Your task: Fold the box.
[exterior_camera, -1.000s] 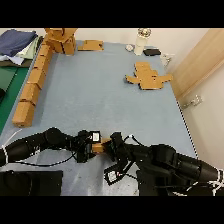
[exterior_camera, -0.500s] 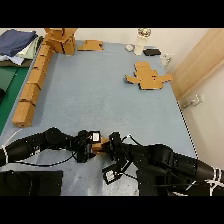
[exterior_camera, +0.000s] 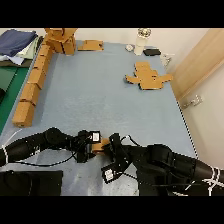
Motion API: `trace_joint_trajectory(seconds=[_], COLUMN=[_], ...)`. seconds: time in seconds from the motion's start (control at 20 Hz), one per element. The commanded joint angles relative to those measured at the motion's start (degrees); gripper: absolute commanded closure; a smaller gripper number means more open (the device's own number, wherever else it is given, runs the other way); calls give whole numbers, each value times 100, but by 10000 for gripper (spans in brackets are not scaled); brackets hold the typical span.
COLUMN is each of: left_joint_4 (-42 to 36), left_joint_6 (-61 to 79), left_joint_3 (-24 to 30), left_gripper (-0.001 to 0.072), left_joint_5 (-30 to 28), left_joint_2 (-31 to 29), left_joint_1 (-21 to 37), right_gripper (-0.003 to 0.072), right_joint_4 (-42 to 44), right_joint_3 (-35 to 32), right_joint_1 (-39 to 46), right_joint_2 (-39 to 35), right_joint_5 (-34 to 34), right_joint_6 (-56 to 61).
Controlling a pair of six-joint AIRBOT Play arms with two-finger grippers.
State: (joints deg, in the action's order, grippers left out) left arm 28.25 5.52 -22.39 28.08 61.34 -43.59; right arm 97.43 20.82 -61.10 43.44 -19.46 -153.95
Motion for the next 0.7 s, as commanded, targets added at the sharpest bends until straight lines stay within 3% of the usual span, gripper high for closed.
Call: trace_joint_trajectory(seconds=[0.0, 0.3, 0.4, 0.65], left_joint_4=[0, 0, 2, 0], left_joint_6=[0, 0, 0, 0], left_joint_3=[-4, -4, -4, -4], left_gripper=[240, 240, 240, 240], left_joint_5=[0, 0, -2, 0], left_joint_2=[-2, -2, -2, -2], left_joint_1=[0, 0, 0, 0], right_gripper=[526, 508, 346, 346], right_joint_4=[282, 437, 437, 424], right_joint_3=[7, 7, 9, 79], right_joint_1=[-7, -7, -4, 2], right_joint_2=[4, -7, -79, -592], right_joint_5=[-94, -400, -367, -468], right_joint_6=[0, 0, 0, 490])
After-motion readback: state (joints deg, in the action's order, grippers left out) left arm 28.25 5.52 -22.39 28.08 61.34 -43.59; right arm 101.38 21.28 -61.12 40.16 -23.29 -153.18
